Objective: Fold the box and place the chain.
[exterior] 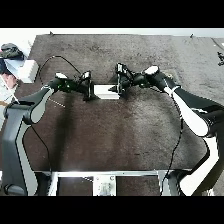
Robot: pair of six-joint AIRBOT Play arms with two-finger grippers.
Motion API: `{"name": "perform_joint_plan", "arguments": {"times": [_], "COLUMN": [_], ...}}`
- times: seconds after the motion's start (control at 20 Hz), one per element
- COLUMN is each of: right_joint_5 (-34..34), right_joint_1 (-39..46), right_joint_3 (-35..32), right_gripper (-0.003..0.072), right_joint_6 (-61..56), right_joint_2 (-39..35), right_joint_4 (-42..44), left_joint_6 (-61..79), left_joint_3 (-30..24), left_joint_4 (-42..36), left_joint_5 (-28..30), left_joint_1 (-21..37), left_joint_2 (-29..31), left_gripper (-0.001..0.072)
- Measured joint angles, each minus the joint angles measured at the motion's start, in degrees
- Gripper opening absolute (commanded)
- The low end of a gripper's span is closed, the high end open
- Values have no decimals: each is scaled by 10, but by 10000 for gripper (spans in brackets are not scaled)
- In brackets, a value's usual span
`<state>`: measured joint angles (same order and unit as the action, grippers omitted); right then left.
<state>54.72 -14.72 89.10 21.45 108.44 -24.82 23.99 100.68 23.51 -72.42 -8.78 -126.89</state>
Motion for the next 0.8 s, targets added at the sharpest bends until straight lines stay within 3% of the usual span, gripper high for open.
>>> {"name": "perform_joint_plan", "arguments": {"times": [0.15,0.2,0.8], "right_joint_5": [3,3,12], "right_joint_1": [0,0,-1], "right_joint_3": [2,3,3], "right_gripper": [307,215,213], "right_joint_6": [0,0,-16], "right_joint_2": [0,0,1], "right_joint_4": [-2,-3,-31], "left_joint_6": [0,0,0], "left_joint_3": [0,0,0], "left_joint_4": [0,0,0], "left_joint_5": [0,0,0], "left_joint_1": [0,0,0], "left_joint_2": [0,0,0], "left_gripper": [343,343,343]}}
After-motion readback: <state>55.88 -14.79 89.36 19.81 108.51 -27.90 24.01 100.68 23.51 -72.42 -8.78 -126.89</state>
